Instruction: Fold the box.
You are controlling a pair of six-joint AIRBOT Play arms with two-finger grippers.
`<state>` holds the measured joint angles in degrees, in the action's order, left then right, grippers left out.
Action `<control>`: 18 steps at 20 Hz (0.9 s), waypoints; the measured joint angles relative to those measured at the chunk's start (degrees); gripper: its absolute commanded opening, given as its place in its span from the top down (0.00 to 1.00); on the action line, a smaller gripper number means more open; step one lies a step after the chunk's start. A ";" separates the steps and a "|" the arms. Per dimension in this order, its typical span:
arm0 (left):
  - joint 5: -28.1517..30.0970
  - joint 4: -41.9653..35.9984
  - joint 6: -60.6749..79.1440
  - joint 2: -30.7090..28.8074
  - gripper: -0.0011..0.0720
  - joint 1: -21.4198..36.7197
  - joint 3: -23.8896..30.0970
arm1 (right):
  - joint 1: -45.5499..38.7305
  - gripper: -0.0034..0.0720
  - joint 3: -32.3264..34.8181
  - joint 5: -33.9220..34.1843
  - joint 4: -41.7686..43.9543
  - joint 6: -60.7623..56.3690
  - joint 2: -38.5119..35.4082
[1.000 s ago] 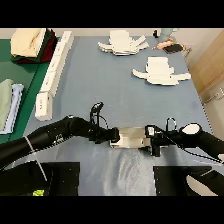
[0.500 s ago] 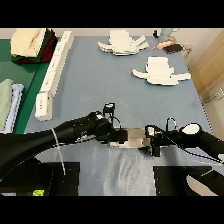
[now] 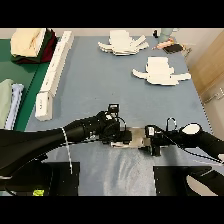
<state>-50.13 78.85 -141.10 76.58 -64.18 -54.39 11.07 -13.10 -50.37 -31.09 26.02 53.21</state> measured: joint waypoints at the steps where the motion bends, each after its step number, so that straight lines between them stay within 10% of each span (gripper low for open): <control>1: -0.09 -0.15 -0.09 0.07 0.13 -0.02 -0.07 | 0.00 0.35 0.00 -0.04 -0.02 0.02 0.02; 18: -2.47 -0.87 -2.34 -0.11 0.03 -0.04 -1.18 | 0.00 0.35 0.00 -0.07 0.00 0.02 0.02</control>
<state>-52.60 77.97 -143.44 76.47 -64.23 -55.57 11.07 -13.10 -50.43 -31.09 26.04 53.23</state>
